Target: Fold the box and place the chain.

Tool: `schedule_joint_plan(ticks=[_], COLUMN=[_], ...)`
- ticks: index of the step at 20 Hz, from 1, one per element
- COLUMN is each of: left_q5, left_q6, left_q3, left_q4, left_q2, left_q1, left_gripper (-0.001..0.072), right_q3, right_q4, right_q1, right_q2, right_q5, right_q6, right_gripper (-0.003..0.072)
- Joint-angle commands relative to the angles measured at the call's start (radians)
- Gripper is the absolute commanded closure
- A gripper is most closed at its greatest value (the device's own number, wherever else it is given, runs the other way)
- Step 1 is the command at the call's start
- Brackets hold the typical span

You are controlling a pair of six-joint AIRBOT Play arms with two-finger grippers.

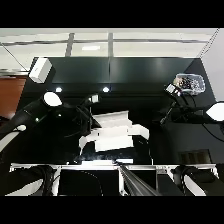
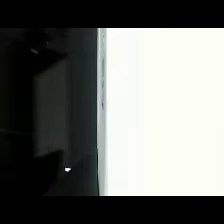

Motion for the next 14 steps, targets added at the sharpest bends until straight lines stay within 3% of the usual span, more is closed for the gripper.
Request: schedule_joint_plan(ticks=[1, 6, 14], left_q5=[0.137, 0.138, 0.158], left_q6=[0.169, 0.236, 0.235], left_q3=[-0.036, -0.036, -0.036], left_q4=[0.025, -0.010, -0.010], left_q2=[-0.021, -0.108, -0.112], left_q1=[-0.042, -0.046, -0.045], left_gripper=[0.0685, 0.0684, 0.0684], right_q3=[0.019, -0.056, -0.233], right_q4=[-0.027, 0.032, 0.119], right_q1=[0.047, 0.208, 0.432], right_q2=[0.001, -0.001, -0.007], right_q5=[0.010, -0.053, -0.274], right_q6=[-0.089, -0.153, -0.283], right_gripper=[0.0061, 0.0061, 0.0061])
